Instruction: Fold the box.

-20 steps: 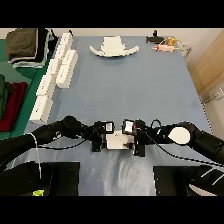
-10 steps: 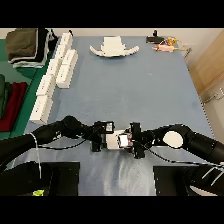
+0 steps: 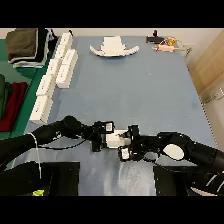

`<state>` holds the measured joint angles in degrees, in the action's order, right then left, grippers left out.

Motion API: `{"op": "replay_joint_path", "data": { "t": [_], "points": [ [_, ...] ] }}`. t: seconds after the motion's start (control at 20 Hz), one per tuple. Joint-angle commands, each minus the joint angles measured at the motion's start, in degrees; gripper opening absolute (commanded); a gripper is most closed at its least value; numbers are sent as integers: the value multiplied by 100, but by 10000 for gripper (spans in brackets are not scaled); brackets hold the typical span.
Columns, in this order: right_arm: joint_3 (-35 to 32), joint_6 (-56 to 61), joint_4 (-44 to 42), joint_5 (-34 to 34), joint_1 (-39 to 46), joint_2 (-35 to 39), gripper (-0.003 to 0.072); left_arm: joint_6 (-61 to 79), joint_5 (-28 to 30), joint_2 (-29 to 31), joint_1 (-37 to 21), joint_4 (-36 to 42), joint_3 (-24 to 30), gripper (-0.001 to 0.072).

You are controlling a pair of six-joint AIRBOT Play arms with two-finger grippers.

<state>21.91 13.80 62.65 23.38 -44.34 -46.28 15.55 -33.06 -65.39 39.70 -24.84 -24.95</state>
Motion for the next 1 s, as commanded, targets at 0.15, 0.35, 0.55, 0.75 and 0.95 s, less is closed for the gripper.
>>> {"op": "replay_joint_path", "data": {
  "t": [0.15,0.35,0.55,0.75,0.95],
  "points": [
    [-164,-33,214,-597,-96,46,455,2,-2,2,-4,-2,0,508],
    [-164,-33,254,-590,-103,-20,258,2,-2,2,-4,-2,0,509],
    [-162,-33,251,-588,-103,-17,167,2,-2,2,-4,-2,0,508],
    [-162,-35,254,-590,-107,109,234,2,-2,2,-4,-2,0,508],
    [-162,-35,289,-592,-107,323,234,2,-2,2,-4,-2,0,508]
  ]
}}
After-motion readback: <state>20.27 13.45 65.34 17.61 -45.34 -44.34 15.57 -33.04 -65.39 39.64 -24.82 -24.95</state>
